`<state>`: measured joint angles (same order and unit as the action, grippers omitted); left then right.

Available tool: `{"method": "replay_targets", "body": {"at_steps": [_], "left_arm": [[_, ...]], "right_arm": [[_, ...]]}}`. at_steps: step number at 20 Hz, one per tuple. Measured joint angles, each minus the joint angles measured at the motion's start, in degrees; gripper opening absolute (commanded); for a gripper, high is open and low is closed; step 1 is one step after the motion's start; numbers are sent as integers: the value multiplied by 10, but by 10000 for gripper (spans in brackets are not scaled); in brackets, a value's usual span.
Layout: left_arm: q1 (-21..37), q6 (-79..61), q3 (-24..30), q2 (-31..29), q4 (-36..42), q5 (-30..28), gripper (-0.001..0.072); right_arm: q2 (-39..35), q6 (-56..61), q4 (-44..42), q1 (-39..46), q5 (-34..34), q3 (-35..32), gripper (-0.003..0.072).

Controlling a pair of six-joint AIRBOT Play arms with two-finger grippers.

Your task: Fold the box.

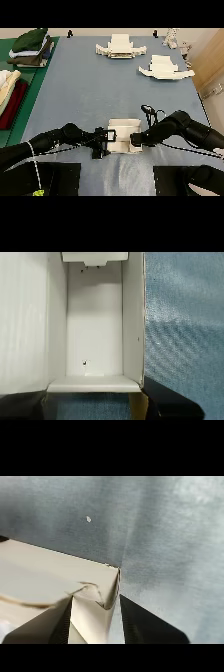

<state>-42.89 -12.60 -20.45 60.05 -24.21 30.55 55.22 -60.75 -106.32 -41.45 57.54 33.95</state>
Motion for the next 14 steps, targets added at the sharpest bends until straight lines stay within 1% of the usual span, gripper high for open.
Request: {"method": "replay_targets", "body": {"at_steps": [5,8,11,12,14], "left_arm": [[0,0,0,0,0,0,409],[0,0,0,0,0,0,409],[0,0,0,0,0,0,409],[0,0,0,0,0,0,409],[0,0,0,0,0,0,409]], "right_arm": [[55,168,108,-88,52,59,440],[98,239,145,-127,80,94,440],[133,285,165,-147,100,118,439],[142,296,170,-151,105,122,422],[153,312,177,-156,116,128,282]]}}
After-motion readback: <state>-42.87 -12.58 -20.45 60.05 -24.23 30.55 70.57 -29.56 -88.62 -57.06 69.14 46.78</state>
